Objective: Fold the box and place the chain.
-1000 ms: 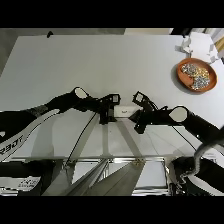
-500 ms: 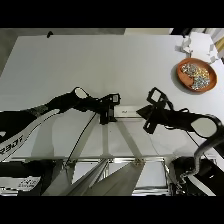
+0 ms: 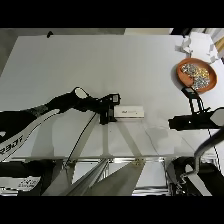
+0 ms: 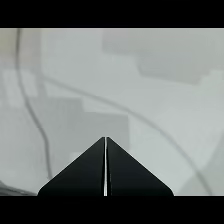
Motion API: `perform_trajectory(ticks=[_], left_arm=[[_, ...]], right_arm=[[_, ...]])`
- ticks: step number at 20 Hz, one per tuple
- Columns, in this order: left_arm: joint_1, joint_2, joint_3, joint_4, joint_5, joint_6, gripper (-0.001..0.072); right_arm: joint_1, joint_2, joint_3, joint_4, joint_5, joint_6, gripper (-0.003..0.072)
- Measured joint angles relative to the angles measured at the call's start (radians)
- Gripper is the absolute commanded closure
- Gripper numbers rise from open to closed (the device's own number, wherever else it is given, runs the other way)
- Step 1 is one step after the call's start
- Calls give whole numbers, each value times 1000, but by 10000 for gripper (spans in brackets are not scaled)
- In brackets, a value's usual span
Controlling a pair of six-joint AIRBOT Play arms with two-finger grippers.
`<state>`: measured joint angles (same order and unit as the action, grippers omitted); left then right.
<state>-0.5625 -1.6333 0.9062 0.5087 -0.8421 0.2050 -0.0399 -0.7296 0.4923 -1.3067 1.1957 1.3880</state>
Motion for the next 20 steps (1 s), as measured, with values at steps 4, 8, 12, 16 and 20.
perform_trajectory(ticks=[4, 8, 12, 16, 20], left_arm=[[0, 0, 0, 0, 0, 0, 502], [0, 0, 0, 0, 0, 0, 502], [0, 0, 0, 0, 0, 0, 503], [0, 0, 0, 0, 0, 0, 502], [0, 0, 0, 0, 0, 0, 502]], right_arm=[[-43, -133, 0, -15, 47, 30, 675], [-55, -177, 0, -19, 68, 39, 675], [-59, -189, 0, -21, 74, 45, 675], [-60, -193, 0, -22, 77, 45, 675], [-60, -193, 0, -21, 78, 45, 675]])
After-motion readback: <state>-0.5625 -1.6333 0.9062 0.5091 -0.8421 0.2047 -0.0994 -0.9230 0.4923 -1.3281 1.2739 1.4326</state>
